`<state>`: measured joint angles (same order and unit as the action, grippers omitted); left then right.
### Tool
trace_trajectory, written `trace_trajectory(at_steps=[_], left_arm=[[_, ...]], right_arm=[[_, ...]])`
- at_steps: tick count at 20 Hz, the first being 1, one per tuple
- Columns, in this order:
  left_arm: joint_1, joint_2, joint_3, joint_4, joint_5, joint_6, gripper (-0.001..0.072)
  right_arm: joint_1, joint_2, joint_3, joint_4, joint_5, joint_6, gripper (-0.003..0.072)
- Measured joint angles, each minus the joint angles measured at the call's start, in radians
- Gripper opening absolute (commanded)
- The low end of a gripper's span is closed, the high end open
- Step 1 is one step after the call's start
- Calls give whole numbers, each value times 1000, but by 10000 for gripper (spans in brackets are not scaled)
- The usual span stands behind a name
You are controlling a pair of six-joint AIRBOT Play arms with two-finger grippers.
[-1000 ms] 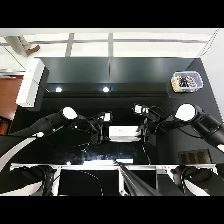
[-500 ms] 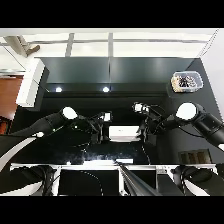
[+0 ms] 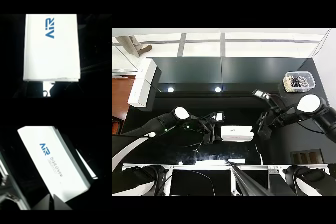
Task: Fold the box and place the chain.
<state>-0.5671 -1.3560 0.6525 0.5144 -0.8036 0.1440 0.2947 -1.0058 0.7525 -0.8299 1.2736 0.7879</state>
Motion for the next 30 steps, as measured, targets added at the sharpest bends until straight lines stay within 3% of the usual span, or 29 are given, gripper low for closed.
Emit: trace_trajectory(at_steps=[4,10,18,30], left_arm=[[0,0,0,0,0,0,414],[0,0,0,0,0,1,414],[0,0,0,1,0,3,414],[0,0,0,1,0,0,414]], right_arm=[[-43,-3,-91,193,13,151,11],[-7,-55,-209,420,-165,217,11],[42,-128,-230,404,-285,267,11],[45,-141,-227,361,-314,286,12]])
